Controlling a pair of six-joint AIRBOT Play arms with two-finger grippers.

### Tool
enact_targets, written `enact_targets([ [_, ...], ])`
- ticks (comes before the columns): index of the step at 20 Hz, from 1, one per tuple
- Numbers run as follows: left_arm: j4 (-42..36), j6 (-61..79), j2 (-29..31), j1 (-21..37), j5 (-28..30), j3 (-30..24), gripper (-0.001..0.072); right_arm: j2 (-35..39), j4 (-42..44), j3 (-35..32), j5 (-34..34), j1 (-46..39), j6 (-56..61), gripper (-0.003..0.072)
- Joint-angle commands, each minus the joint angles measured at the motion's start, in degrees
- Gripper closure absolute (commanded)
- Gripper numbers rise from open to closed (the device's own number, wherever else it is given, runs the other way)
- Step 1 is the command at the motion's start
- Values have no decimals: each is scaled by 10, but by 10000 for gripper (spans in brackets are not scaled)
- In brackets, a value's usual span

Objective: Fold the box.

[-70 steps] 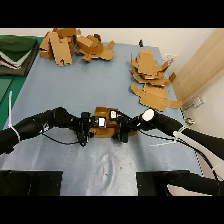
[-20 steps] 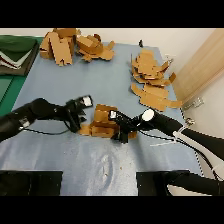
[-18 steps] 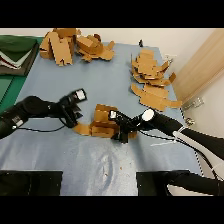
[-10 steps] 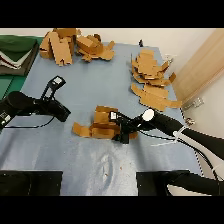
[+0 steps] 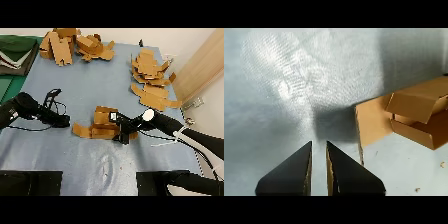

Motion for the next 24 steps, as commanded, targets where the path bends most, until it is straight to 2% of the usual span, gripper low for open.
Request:
enact_targets([
  [1,-13,-55,-28,-32,-25,0,567,0,0,0,1,0,0,170],
  [7,-49,-55,-73,-108,4,0,567,0,0,0,1,0,0,170],
  [10,-57,-63,-82,-113,10,0,567,0,0,0,1,0,0,170],
  [14,-153,4,-80,-113,10,1,567,0,0,0,1,0,0,170],
  [18,-157,12,-70,-112,20,30,567,0,0,0,1,0,0,170],
  [21,-198,11,-70,-112,20,32,567,0,0,0,1,0,0,170],
  [24,-199,12,-70,-113,14,33,563,0,0,0,1,0,0,170],
])
